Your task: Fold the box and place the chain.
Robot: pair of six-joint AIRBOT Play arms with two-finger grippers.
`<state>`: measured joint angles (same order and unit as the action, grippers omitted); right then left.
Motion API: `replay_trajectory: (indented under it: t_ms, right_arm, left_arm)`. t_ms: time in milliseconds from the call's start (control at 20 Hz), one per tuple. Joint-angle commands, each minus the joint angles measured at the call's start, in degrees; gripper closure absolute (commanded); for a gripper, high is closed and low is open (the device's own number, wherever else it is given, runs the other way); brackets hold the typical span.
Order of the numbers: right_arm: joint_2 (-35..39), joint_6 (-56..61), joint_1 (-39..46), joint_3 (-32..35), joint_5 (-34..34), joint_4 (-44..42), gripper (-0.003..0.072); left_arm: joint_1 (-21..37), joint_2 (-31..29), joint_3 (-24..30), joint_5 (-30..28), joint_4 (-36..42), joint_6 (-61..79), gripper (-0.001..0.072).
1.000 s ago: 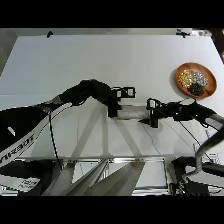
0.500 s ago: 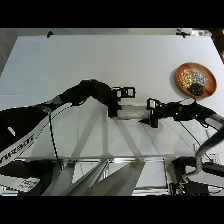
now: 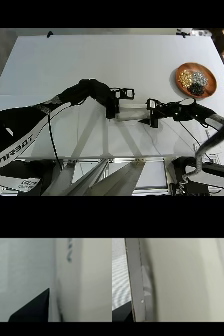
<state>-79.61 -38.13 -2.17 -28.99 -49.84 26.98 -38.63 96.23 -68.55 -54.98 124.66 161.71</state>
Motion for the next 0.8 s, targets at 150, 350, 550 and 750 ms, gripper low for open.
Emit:
replay_trajectory:
  t_ms: [150,350,550,750]
  right_arm:
    - [0.0,0.2,0.0,0.0,-0.3,0.0,0.0351]
    - [0.0,0.2,0.0,0.0,-0.3,-0.1,0.0351]
    - [0.0,0.2,0.0,0.0,-0.3,-0.1,0.0351]
    - [0.0,0.2,0.0,0.0,-0.3,0.0,0.0351]
  left_arm:
    - [0.5,-5.5,-0.1,-5.4,0.0,-5.1,0.0186]
    - [2.6,-8.4,-0.1,-9.2,-7.9,-12.5,0.0186]
    - [6.7,-10.4,-0.1,-14.7,-11.1,-19.8,0.0192]
    - [8.7,-14.0,0.0,-17.0,-2.1,-19.2,0.0486]
